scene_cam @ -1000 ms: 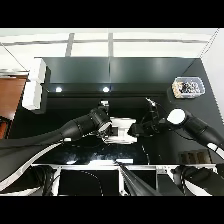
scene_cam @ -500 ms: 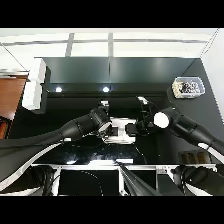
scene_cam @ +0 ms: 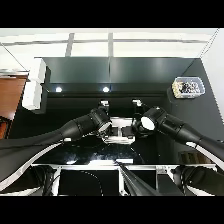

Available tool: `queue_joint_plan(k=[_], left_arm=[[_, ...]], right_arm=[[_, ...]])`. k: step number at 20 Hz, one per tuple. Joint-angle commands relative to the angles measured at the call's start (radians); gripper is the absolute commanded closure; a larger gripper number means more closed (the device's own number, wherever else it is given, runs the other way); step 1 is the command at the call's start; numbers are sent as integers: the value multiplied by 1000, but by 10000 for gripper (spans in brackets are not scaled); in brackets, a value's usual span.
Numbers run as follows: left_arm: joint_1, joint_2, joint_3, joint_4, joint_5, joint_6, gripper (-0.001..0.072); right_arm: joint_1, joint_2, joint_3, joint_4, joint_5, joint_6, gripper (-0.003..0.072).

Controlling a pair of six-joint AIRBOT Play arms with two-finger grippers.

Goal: Fold the box and place the chain.

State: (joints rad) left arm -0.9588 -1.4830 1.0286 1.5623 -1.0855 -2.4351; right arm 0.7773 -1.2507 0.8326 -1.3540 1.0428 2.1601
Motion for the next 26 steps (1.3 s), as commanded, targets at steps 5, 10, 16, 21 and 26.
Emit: queue_joint_plan(k=[5, 10, 16, 21, 26], left_arm=[[1, 0, 1, 0, 0, 0, 682], [1, 0, 1, 0, -6, 0, 682], [1, 0, 1, 0, -8, 0, 682], [1, 0, 1, 0, -8, 0, 681], [1, 0, 1, 0, -17, 0, 682]], right_arm=[[21, -60, 4, -11, 8, 72, 321], [21, -82, 4, -8, 0, 76, 433], [21, -81, 5, -6, -10, 76, 674], [21, -81, 5, -1, -11, 72, 673], [20, -79, 5, -1, -7, 65, 514]])
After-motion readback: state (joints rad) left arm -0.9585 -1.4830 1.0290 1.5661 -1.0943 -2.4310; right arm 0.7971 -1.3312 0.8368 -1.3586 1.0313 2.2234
